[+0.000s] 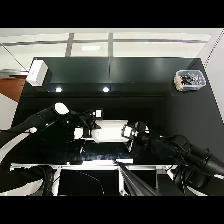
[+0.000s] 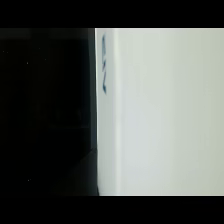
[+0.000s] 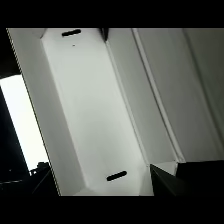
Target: Fold the box and place the chain.
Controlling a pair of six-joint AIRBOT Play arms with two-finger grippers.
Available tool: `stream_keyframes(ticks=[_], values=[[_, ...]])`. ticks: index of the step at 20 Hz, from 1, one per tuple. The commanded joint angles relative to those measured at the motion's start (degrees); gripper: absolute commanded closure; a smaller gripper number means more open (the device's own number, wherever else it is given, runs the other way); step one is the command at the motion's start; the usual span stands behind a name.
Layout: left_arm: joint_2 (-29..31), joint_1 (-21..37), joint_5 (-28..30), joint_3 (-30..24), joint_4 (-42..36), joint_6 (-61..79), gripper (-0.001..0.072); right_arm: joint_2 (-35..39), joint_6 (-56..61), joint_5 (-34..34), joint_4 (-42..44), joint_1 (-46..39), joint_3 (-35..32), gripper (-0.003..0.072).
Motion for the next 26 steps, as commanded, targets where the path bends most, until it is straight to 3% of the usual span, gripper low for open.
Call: stream_keyframes(ticks=[1, 6, 9, 19, 26], values=[[0.0, 0.0, -0.2, 0.0, 0.0, -0.3, 0.068, 0.0, 1.2, -7.3, -2.5, -4.8, 4.4, -0.0007], [0.0, 0.0, -0.2, 0.0, 0.0, -0.3, 0.068, -3.3, 0.2, -8.0, -2.3, -6.7, 5.3, -0.0006], [0.2, -0.2, -0.3, 0.0, 0.0, -0.3, 0.068, -4.0, -6.9, -6.8, -0.8, -6.9, 5.6, -0.0007], [1.1, -0.4, -0.1, 0.0, 0.3, 0.0, 0.0681, -5.1, -25.9, -7.2, 16.1, -10.5, 6.6, -0.0007], [1.1, -0.3, 0.3, 0.0, 0.3, 0.0, 0.0681, -10.7, -30.4, -9.6, 22.3, -10.4, 6.9, -0.0006]])
